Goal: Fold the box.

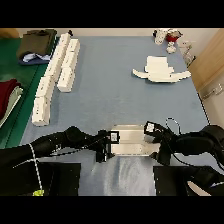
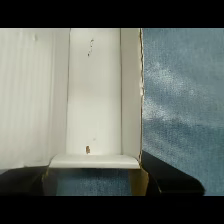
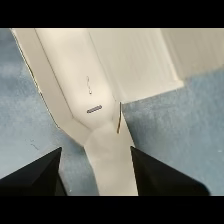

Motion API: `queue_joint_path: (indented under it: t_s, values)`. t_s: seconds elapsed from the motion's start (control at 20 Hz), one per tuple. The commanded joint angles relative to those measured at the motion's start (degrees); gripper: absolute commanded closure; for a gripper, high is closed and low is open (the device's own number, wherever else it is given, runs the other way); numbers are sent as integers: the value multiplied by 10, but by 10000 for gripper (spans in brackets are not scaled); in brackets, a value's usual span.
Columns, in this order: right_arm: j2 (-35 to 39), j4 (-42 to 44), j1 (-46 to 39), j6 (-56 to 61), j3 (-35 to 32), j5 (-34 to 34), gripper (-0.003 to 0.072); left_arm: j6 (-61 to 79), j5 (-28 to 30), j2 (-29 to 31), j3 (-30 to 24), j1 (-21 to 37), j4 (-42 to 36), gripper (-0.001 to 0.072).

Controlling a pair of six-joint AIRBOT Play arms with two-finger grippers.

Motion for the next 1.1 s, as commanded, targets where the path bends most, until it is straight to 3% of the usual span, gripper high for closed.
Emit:
queue_joint_path:
  t_s: [0.0,0.25,0.3,0.35,0.4,0.55,0.85,0.9,0.95,1.05]
  values:
    - [-30,0,1,-127,-19,78,21,0,0,0,0,0,0,196]
    - [-46,36,15,-188,-19,102,43,0,0,0,0,0,0,196]
    - [-47,38,24,-188,-19,101,146,0,0,0,0,0,0,196]
    - [-47,40,34,-188,-19,98,321,0,0,0,0,0,0,196]
    - [-47,40,43,-188,-19,96,425,0,0,0,0,0,0,195]
    - [-48,47,61,-188,-19,109,533,0,0,0,0,0,0,196]
    - [-60,58,61,-188,-20,149,501,0,0,0,0,0,0,196]
    - [-70,66,60,-188,-20,149,269,0,0,0,0,0,0,196]
    - [-78,71,60,-188,-20,149,105,0,0,0,0,0,0,195]
    - [-87,79,60,-188,-20,149,96,0,0,0,0,0,0,196]
